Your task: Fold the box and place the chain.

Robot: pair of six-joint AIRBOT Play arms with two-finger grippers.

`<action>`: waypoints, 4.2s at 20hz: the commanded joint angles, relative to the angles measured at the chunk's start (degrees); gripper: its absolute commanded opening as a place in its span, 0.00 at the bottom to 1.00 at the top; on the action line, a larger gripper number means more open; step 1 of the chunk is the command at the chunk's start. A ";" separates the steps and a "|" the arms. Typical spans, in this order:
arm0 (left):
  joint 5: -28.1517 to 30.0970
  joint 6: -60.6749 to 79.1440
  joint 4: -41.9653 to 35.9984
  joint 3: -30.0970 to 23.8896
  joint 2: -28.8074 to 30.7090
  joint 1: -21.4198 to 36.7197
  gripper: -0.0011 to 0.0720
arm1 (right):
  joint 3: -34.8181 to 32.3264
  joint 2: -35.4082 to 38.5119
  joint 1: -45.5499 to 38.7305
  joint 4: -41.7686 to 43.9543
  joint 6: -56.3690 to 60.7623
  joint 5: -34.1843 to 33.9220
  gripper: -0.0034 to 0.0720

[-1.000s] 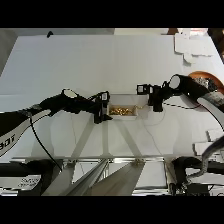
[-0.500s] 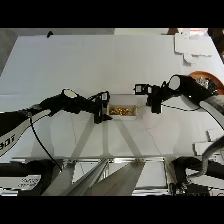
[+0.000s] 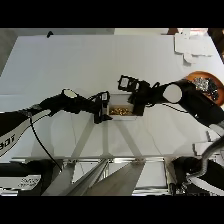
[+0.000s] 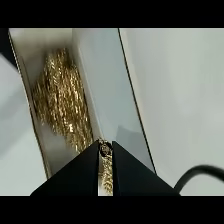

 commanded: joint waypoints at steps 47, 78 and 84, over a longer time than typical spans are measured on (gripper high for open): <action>-0.11 0.00 0.00 -0.02 0.04 0.02 0.39 | 9.40 -11.26 5.60 -3.30 7.72 5.16 0.58; -0.11 0.00 0.00 -0.02 0.04 0.02 0.39 | 4.11 -8.44 9.40 -3.76 8.22 2.45 0.62; -0.11 0.00 0.00 -0.02 0.04 0.02 0.39 | 4.09 -2.89 5.57 4.52 14.01 2.51 0.05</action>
